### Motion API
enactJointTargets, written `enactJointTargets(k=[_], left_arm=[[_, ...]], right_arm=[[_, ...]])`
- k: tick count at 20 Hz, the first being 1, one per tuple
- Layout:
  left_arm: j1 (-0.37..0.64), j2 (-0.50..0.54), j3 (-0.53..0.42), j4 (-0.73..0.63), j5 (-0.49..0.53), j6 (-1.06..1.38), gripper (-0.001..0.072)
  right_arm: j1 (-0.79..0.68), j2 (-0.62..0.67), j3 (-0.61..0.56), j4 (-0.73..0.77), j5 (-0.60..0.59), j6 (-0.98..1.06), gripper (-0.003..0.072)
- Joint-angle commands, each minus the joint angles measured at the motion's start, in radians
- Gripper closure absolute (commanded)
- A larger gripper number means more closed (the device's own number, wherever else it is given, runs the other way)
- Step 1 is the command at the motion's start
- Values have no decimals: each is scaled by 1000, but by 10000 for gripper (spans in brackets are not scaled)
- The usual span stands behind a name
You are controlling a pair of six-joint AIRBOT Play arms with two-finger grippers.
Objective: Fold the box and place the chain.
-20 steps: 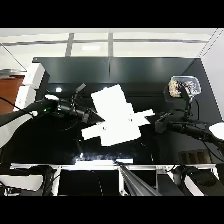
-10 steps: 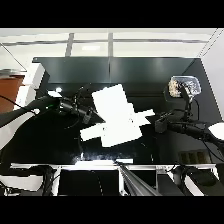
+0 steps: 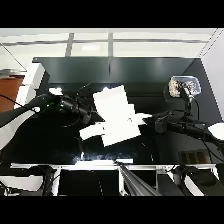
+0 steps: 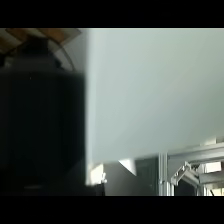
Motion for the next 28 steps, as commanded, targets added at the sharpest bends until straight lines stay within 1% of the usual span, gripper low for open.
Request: enactJointTargets(k=[1,4,5,7,9,11,13,14,16,17,18,20,22,28], left_arm=[[-8,6,2,44,3,16,685],[-66,61,2,108,94,54,686],[-98,83,0,126,106,54,686],[-182,137,-1,208,129,85,687],[-253,189,-7,241,201,94,687],[-293,235,-45,237,296,113,687],[-312,266,-98,232,336,135,687],[-317,282,-132,219,376,158,687],[-317,305,-200,164,489,198,686],[-317,305,-222,132,522,224,685],[-317,301,-237,114,536,241,684],[-317,286,-246,127,532,244,684],[-317,280,-248,161,535,243,684],[-317,280,-248,185,579,240,682]], right_arm=[[0,1,0,-61,-32,0,-2],[0,1,0,-71,-90,-7,-2],[0,1,0,-71,-121,-7,-2],[-3,1,0,-71,-196,-7,-2],[-3,1,0,-106,-233,-47,-3],[-2,1,0,-170,-213,-130,-3],[-2,0,0,-253,-131,-237,-3],[-2,0,0,-283,-102,-254,-2],[-2,0,0,-268,-97,-254,-2],[-2,-1,0,-259,-98,-254,-2],[-2,-2,-1,-260,-97,-254,-2],[-2,-3,-4,-266,-94,-277,-2],[-2,-3,-5,-282,-93,-308,-2],[-1,-4,-16,-279,-58,-320,-2]])
